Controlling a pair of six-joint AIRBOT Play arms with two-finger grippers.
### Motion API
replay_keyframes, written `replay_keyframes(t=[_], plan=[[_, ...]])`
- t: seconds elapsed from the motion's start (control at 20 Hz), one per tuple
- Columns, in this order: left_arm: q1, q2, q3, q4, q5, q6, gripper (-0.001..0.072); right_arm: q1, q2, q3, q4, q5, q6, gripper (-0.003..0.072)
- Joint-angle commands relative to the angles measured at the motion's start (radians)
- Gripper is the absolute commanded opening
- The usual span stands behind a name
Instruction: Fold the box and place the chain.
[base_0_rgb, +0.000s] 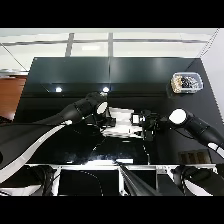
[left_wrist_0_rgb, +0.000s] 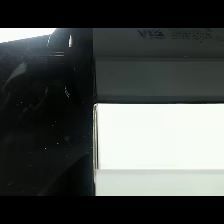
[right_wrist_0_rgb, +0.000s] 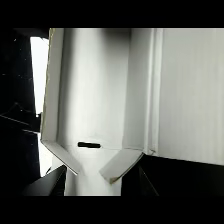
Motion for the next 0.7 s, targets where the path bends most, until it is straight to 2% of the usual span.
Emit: replay_keyframes(t=[0.0,0.1,0.2,0.25,0.65], plan=[[0.000,-0.001,0.001,0.000,0.002,-0.001,0.0027,0.000,-0.011,-0.001,0.036,0.014,0.027,0.0486],[0.000,-0.001,0.001,-0.001,0.002,-0.001,0.0028,0.000,-0.026,-0.001,0.092,0.018,0.032,0.0486],[0.001,-0.001,0.001,0.000,0.002,-0.001,0.0027,0.000,-0.042,-0.001,0.136,0.017,0.071,0.0300],[0.002,-0.001,0.001,0.000,0.001,-0.001,0.0027,0.000,-0.047,-0.001,0.138,0.017,0.087,0.0239],[0.002,-0.001,0.001,0.000,0.007,-0.001,0.0027,0.014,-0.075,-0.001,0.224,-0.008,0.095,0.0244]])
